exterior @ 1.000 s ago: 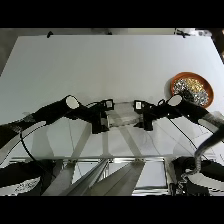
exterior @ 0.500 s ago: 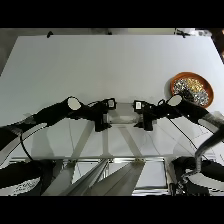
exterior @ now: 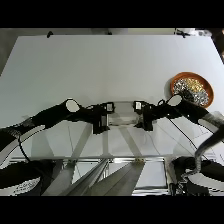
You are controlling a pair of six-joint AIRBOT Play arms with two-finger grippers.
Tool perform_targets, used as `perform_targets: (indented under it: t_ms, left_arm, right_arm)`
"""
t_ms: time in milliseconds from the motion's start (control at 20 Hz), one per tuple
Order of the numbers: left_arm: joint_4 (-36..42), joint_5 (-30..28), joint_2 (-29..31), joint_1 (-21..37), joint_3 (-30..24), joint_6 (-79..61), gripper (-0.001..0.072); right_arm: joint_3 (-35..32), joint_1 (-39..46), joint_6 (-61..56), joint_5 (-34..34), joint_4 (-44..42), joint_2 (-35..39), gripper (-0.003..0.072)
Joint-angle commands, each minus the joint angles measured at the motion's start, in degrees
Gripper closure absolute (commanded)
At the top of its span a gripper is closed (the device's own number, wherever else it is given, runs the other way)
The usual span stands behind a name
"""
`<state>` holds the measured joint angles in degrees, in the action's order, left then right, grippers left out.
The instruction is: Fold the box and place the chain.
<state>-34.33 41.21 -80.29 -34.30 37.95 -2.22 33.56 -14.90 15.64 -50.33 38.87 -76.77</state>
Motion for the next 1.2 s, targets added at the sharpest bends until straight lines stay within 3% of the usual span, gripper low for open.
perform_targets:
  t_ms: [0,300,600,750,800,1150]
  left_arm:
    - [1.88,0.02,0.04,-0.09,-1.03,-5.57,0.0011]
    - [4.17,-3.56,0.07,-0.44,-1.03,-5.7,0.0013]
    - [5.51,-3.41,0.07,-0.44,-1.03,-5.7,0.0037]
    - [5.29,-0.33,0.07,-0.61,-1.03,-5.7,0.0438]
    - [5.11,0.15,0.07,-0.94,-1.05,-5.73,0.0521]
    - [5.14,0.15,0.07,-1.84,-1.03,-5.29,0.0502]
  right_arm:
    - [0.0,-0.04,-0.17,0.07,-0.07,0.04,0.0118]
    - [0.0,-0.04,-0.15,0.02,-0.09,0.04,0.0118]
    - [0.0,-0.04,-0.15,0.04,-0.07,0.04,0.0118]
    - [0.0,-0.04,-0.15,0.04,-0.07,0.04,0.0118]
    - [0.0,-0.04,-0.17,0.04,-0.07,0.04,0.0118]
    - [0.0,-0.04,-0.15,0.04,-0.07,0.04,0.0118]
